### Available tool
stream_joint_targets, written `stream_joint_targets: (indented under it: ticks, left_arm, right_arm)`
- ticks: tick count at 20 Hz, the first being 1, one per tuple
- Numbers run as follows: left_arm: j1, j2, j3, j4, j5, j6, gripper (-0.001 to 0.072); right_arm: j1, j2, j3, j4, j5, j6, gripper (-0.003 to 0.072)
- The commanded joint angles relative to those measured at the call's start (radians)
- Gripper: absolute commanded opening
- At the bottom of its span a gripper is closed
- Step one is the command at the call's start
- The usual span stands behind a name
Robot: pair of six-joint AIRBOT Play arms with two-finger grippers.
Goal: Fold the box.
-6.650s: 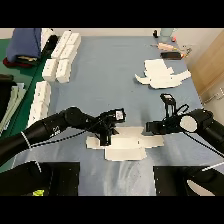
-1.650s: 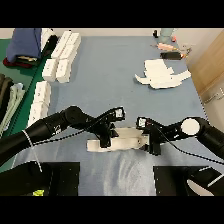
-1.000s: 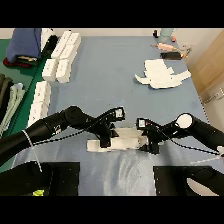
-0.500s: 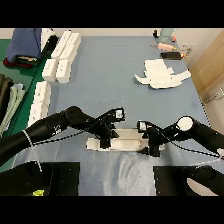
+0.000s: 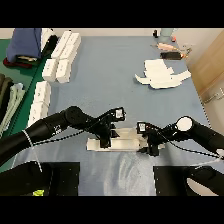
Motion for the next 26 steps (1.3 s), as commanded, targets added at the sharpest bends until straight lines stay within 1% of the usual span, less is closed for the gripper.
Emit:
stream_joint_targets:
  ticks: [1,5,8,10,11,12,14,17,18,26]
  left_arm:
    - [0.000,0.000,0.000,0.000,-0.001,0.000,0.0017]
    - [0.000,0.000,0.000,0.000,-0.001,0.000,0.0017]
    - [0.000,0.000,0.000,0.000,-0.001,0.000,0.0017]
    - [0.000,0.000,0.000,0.000,-0.001,0.000,0.0017]
    - [0.000,0.000,0.000,0.000,-0.001,0.000,0.0017]
    - [0.000,0.000,0.000,0.000,-0.001,0.000,0.0017]
    - [0.000,0.000,0.000,0.000,-0.001,0.000,0.0017]
    - [0.000,0.000,0.000,0.000,-0.001,0.000,0.0017]
    - [0.000,0.000,0.000,0.000,-0.001,0.000,0.0016]
    - [0.000,0.000,0.000,0.000,-0.001,0.000,0.0017]
  right_arm:
    - [0.002,-0.001,-0.006,0.009,-0.021,-0.024,0.0638]
    - [0.002,-0.001,-0.037,0.020,-0.029,-0.049,0.0638]
    - [0.002,-0.001,-0.039,0.032,-0.048,-0.069,0.0637]
    - [0.002,-0.001,-0.039,0.037,-0.052,-0.084,0.0616]
    - [0.002,-0.001,-0.039,0.037,-0.051,-0.084,0.0575]
    - [0.002,-0.001,-0.039,0.037,-0.052,-0.085,0.0563]
    - [0.002,-0.001,-0.039,0.033,-0.052,-0.084,0.0508]
    - [0.002,-0.001,-0.039,0.029,-0.053,-0.084,0.0510]
    - [0.002,0.000,-0.039,0.030,-0.053,-0.083,0.0529]
    - [0.002,0.006,-0.039,0.030,-0.053,-0.082,0.0528]
